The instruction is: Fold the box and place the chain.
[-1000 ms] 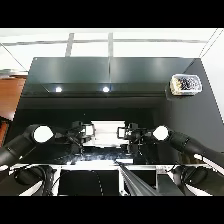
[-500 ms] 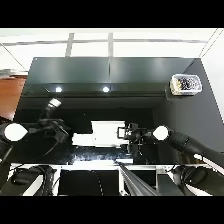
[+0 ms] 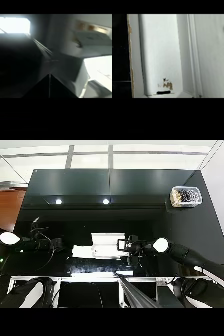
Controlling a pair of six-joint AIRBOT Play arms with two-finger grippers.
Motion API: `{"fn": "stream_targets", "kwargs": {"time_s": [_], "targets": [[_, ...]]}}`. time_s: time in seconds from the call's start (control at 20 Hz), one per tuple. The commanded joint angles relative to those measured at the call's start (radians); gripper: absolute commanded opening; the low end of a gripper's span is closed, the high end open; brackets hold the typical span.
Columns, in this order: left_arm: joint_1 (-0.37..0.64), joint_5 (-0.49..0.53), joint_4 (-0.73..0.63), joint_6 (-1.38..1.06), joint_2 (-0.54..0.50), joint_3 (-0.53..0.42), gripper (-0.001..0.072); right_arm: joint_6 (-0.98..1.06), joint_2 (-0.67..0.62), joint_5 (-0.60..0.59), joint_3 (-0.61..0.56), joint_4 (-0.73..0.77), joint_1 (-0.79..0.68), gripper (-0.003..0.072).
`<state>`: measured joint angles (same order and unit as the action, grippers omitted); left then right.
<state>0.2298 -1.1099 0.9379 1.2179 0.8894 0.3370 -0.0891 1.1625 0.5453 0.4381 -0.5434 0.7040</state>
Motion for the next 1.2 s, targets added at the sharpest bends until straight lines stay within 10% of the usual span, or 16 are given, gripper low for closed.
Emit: {"fn": "stream_targets", "kwargs": {"time_s": [0.0, 0.55, 0.7, 0.8, 1.15], "targets": [[0.000, -0.059, -0.139, -0.071, 0.123, -0.011, 0.0028, 0.000, 0.000, 0.000, 0.001, 0.000, 0.001, 0.0390], [-0.238, 0.058, -0.267, -0.139, 0.206, -0.011, 0.0029, 0.000, 0.000, 0.000, 0.001, 0.000, 0.001, 0.0390], [-0.238, 0.042, -0.265, -0.142, 0.205, -0.008, 0.0327, 0.000, 0.000, 0.000, 0.001, 0.000, 0.001, 0.0390], [-0.237, -0.001, -0.243, -0.146, 0.205, 0.009, 0.0720, 0.000, 0.000, 0.000, 0.001, 0.000, 0.001, 0.0390], [-0.238, -0.067, -0.302, -0.172, 0.186, 0.053, 0.0716, 0.000, 0.000, 0.000, 0.001, 0.000, 0.001, 0.0390]]}}
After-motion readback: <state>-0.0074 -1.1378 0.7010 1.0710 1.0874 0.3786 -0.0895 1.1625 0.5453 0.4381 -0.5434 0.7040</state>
